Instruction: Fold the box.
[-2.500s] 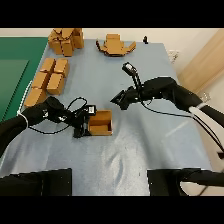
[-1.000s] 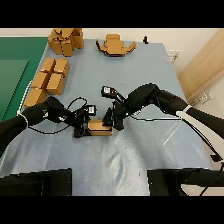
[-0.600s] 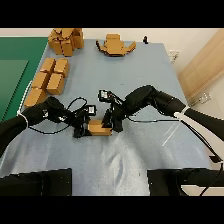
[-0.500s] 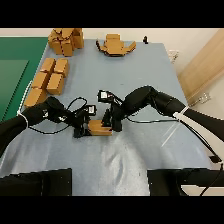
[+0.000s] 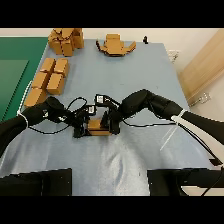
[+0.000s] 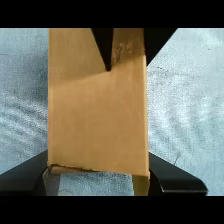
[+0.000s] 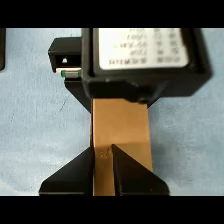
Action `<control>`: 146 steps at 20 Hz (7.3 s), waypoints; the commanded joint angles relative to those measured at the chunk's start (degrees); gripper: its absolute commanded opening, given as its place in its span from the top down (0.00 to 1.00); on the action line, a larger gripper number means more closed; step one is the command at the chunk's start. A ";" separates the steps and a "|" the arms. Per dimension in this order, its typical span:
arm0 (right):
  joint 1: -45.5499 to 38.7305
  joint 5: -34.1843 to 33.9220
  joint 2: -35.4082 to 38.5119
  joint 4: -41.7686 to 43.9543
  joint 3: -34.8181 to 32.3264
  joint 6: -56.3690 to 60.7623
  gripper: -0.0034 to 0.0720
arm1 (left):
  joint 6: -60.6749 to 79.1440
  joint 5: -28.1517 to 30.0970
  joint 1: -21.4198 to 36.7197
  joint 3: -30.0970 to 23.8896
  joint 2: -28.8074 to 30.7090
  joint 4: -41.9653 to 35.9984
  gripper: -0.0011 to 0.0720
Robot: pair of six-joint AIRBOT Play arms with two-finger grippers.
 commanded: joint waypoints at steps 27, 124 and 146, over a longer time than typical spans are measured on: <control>0.33 -3.69 1.18 4.87 -1.53 7.48 0.95 | -0.04 -0.02 0.02 -0.02 0.00 0.00 0.58; -1.03 33.86 26.88 -14.34 -23.21 37.24 0.96 | -58.49 23.56 28.13 -10.38 22.53 19.39 0.97; -0.98 32.35 26.71 -14.27 -23.21 40.19 0.96 | -48.65 30.60 28.24 -7.98 8.31 6.91 0.96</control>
